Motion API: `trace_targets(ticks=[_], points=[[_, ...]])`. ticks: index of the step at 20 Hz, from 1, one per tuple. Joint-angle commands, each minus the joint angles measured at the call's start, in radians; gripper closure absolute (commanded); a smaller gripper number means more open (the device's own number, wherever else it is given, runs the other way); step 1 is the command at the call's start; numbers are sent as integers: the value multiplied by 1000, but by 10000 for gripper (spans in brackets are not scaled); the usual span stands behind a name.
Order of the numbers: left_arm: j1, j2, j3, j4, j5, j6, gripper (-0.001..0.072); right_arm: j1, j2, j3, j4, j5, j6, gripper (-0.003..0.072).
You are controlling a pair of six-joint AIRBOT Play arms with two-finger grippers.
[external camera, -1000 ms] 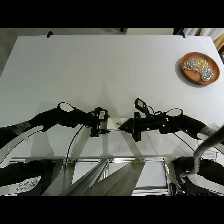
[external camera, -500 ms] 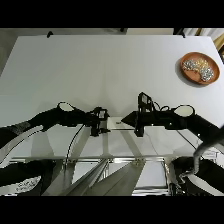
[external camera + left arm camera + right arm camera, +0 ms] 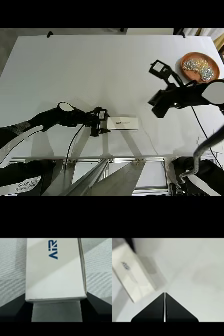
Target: Fold the box and place the chain.
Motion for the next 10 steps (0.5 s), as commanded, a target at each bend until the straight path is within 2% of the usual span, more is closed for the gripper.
trace_targets(ticks=[1,6,10], points=[[0,1,0,0,0,0,497,-128,-46,39,-201,204,285,672],[0,1,0,-7,-1,0,497,-304,-189,18,-214,236,486,671],[0,1,0,-10,-1,0,497,-309,-197,19,-208,242,537,671]])
